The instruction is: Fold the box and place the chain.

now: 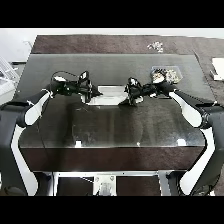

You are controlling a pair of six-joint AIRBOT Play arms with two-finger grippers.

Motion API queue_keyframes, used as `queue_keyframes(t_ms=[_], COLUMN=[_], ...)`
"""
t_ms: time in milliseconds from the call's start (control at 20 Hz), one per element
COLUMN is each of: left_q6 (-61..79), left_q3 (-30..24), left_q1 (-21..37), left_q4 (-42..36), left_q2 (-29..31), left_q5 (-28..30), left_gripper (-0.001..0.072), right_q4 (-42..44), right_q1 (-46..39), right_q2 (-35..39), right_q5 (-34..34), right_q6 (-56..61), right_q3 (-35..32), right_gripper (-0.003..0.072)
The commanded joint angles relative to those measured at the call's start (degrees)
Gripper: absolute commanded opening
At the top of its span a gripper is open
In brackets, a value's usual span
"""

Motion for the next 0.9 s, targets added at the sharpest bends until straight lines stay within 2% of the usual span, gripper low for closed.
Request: queue_keyframes(t_ms=[0,700,850], left_q6=[0.0,0.0,0.0], left_q3=[-0.02,-0.02,-0.02], left_q1=[0.04,0.04,0.04], left_q4=[0.0,0.0,0.0], left_q2=[-0.04,-0.04,-0.04], left_q5=[0.04,0.04,0.04], left_gripper=[0.0021,0.0022,0.0022], right_q4=[-0.04,-0.13,-0.13], right_q1=[-0.02,-0.02,0.0], right_q2=[-0.02,-0.02,-0.02], right_q5=[0.11,0.11,0.11], right_q6=[0.02,0.02,0.02], right_q3=[-0.02,-0.02,-0.02], right_gripper=[0.0536,0.0549,0.053])
